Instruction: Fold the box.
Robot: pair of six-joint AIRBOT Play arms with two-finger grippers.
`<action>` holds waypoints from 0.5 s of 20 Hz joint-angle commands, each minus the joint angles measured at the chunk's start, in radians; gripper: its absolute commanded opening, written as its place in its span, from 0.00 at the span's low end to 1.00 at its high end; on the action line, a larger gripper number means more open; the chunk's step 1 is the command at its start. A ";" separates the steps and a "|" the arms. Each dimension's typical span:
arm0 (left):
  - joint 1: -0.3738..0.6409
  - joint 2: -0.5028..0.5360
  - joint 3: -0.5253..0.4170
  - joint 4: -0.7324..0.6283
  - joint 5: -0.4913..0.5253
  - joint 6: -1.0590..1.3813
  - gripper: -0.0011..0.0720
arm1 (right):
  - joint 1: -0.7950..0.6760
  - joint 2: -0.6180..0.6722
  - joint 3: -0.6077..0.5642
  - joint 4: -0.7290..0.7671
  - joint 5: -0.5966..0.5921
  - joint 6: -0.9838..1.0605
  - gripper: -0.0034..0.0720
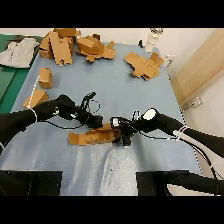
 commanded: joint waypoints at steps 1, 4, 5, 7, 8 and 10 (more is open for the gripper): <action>0.027 0.000 0.053 -0.029 0.037 0.142 0.03 | 0.000 0.000 0.000 -0.001 0.009 0.000 0.74; 0.098 0.019 0.108 -0.047 -0.022 0.299 0.03 | 0.000 0.000 0.000 -0.002 0.017 0.000 0.74; 0.126 0.035 0.108 -0.044 -0.049 0.377 0.03 | 0.000 0.000 0.000 -0.002 0.016 0.000 0.74; 0.173 0.065 0.102 0.001 -0.147 0.547 0.03 | 0.000 0.000 0.000 -0.002 0.016 0.000 0.74; 0.182 0.085 0.084 0.034 -0.176 0.615 0.03 | 0.000 0.000 0.000 -0.002 0.016 0.000 0.74; 0.171 0.154 0.009 0.096 -0.146 0.717 0.03 | 0.000 0.000 0.000 -0.002 0.016 0.000 0.74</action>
